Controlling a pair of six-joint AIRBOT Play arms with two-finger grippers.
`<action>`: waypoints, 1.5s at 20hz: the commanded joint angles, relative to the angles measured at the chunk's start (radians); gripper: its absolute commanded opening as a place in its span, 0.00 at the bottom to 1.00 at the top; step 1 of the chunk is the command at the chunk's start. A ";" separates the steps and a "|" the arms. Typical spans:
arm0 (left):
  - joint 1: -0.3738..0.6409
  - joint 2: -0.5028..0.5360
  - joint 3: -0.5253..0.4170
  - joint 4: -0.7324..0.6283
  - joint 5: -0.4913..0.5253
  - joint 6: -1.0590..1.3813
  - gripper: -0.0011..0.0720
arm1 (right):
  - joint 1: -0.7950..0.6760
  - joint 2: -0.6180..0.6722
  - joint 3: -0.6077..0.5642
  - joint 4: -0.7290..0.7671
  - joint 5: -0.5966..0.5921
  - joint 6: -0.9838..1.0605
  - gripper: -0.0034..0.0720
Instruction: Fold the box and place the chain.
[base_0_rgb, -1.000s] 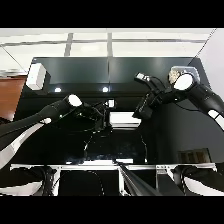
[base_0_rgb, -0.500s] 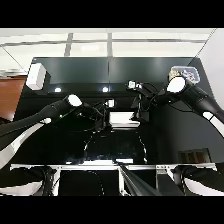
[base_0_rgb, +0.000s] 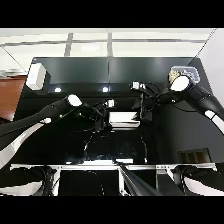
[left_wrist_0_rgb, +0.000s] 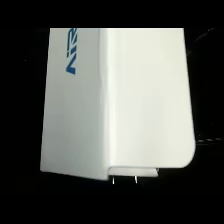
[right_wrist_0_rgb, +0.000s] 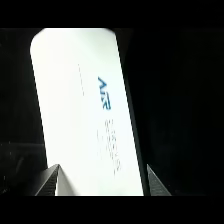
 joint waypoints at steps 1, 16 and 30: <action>0.000 -0.002 0.000 0.001 0.000 0.001 0.56 | -0.004 0.000 -0.016 0.064 -0.033 -0.076 0.83; 0.000 -0.014 0.000 0.000 -0.004 0.001 0.56 | -0.002 0.000 -0.061 0.031 -0.033 -0.015 0.44; 0.000 -0.014 0.000 0.000 -0.004 0.001 0.56 | 0.012 0.000 -0.061 -0.014 0.002 0.004 0.55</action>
